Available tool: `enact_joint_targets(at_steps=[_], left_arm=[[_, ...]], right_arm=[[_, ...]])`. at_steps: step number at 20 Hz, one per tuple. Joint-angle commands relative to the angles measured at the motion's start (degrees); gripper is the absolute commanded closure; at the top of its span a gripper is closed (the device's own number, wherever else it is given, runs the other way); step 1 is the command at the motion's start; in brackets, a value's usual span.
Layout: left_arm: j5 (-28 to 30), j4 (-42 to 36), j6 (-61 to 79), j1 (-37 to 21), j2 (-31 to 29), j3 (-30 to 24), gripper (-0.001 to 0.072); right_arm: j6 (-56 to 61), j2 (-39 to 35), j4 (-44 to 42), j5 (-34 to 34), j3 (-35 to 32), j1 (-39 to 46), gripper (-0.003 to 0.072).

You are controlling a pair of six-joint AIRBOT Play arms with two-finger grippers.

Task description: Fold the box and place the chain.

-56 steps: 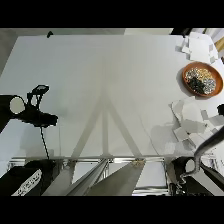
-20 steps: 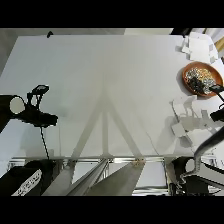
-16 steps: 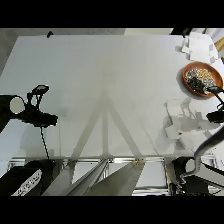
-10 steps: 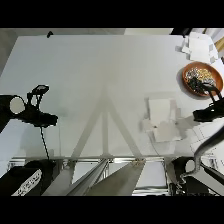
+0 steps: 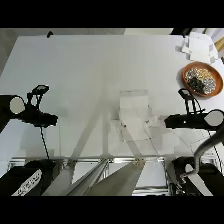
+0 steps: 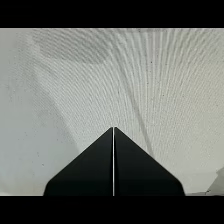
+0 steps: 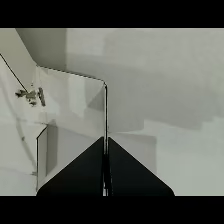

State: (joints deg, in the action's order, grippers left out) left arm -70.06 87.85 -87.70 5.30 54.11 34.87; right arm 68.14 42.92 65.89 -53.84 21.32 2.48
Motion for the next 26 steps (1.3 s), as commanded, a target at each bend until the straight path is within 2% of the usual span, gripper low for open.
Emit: enact_joint_targets(at_steps=[1, 4, 6, 7, 8, 9, 12, 14, 15, 16, 18, 19, 20, 22, 24, 26], left_arm=[[0.87, -0.48, 0.02, -0.02, -0.02, -0.02, 0.0698], [4.83, -0.87, 0.02, -0.02, 0.00, -0.04, 0.0698], [7.39, -5.03, 1.16, -0.02, 0.07, -0.04, 0.0696], [8.46, -8.79, 5.77, -0.02, 0.31, -0.04, 0.0627], [8.92, -14.27, 12.90, -0.02, 0.85, -0.04, 0.0469], [8.94, -22.67, 21.73, -0.04, 1.97, -0.04, 0.0359], [7.98, -52.65, 47.04, 0.04, 8.50, 0.02, 0.0357], [7.15, -64.37, 54.86, 0.26, 14.64, 1.31, 0.0355], [5.25, -66.97, 57.13, 0.85, 18.38, 3.19, 0.0289], [3.76, -67.76, 57.86, 2.05, 21.88, 5.79, 0.0254], [3.43, -67.43, 57.79, 6.05, 28.30, 12.57, 0.0238], [4.59, -67.25, 57.77, 8.39, 30.97, 16.20, 0.0176], [5.84, -66.60, 57.75, 10.38, 33.00, 19.41, 0.0173], [8.26, -63.65, 57.68, 13.73, 36.15, 24.98, 0.0116], [9.27, -62.07, 57.72, 15.65, 38.25, 27.36, 0.0079], [9.66, -61.88, 57.77, 16.50, 39.87, 27.50, 0.0079]], right_arm=[[6.54, -2.69, -1.18, 6.97, -1.99, -6.78, 0.0676], [6.99, -2.67, -1.14, 7.96, -1.99, -8.72, 0.0676], [6.97, -2.67, -1.09, 7.87, -1.99, -8.72, 0.0676], [6.99, -2.67, -1.09, 7.87, -1.99, -8.72, 0.0675], [6.97, -2.67, -1.14, 7.85, -1.99, -8.72, 0.0675], [6.97, -2.67, -1.22, 7.82, -1.99, -8.72, 0.0675], [6.97, -2.67, -1.25, 7.76, -1.99, -8.72, 0.0675], [6.95, -2.67, -1.25, 7.74, -1.99, -8.72, 0.0675], [6.93, -2.67, -1.25, 7.74, -1.99, -8.72, 0.0675], [6.86, -2.67, -1.22, 7.76, -1.99, -8.72, 0.0675], [6.86, -2.67, -1.25, 7.78, -1.99, -8.72, 0.0675], [6.86, -2.67, -1.22, 7.80, -1.99, -8.72, 0.0675], [6.86, -2.67, -1.22, 7.80, -1.99, -8.72, 0.0675], [6.86, -2.67, -1.22, 7.78, -1.99, -8.72, 0.0675], [6.86, -2.67, -1.20, 7.80, -1.99, -8.72, 0.0675], [6.86, -2.67, -1.22, 7.82, -1.99, -8.72, 0.0675]])
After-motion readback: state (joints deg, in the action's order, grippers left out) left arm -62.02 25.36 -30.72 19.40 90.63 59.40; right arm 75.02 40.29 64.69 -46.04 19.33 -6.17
